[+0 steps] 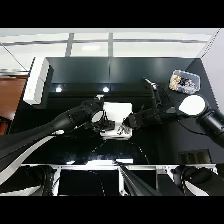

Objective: Fold the box and place the chain.

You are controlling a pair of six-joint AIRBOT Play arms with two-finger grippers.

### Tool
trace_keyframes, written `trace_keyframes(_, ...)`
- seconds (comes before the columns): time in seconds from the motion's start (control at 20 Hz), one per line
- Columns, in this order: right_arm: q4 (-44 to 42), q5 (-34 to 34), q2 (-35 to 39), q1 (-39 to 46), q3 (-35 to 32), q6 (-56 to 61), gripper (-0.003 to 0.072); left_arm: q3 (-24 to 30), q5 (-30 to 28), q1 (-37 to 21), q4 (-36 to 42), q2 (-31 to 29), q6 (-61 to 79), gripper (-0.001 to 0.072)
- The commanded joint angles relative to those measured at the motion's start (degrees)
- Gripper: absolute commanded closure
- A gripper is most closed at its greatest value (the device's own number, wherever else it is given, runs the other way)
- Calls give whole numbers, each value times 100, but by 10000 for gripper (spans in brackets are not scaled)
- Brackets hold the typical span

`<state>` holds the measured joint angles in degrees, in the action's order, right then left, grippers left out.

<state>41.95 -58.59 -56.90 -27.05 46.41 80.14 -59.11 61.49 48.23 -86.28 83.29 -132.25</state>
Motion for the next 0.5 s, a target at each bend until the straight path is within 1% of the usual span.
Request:
trace_keyframes(0.0, 195, 328, -83, -127, -72, 22, 599, -2, -2, -2, 0, 0, 0, 683)
trace_keyframes(0.05, 173, 326, -146, -129, -72, 22, 505, -2, 2, -2, 0, 0, 0, 683)
trace_keyframes(0.1, 162, 337, -175, -127, -72, 22, 472, -2, 13, -2, 2, 0, 0, 683)
trace_keyframes(0.2, 280, 234, -155, -20, -42, 20, 472, -2, 20, -2, 2, 0, 0, 683)
trace_keyframes(0.25, 332, 26, -127, 129, -9, 20, 425, -2, 11, -2, 2, 0, 0, 683)
trace_keyframes(0.3, 365, -203, -81, 282, 20, 17, 297, -2, 7, -2, 2, 0, 0, 683)
trace_keyframes(0.35, 385, -466, -24, 435, 57, -17, 293, -2, 4, -2, 0, 0, 0, 683)
trace_keyframes(0.45, 378, -673, 114, 605, 61, -63, 293, -2, 4, -2, 2, 0, 0, 683)
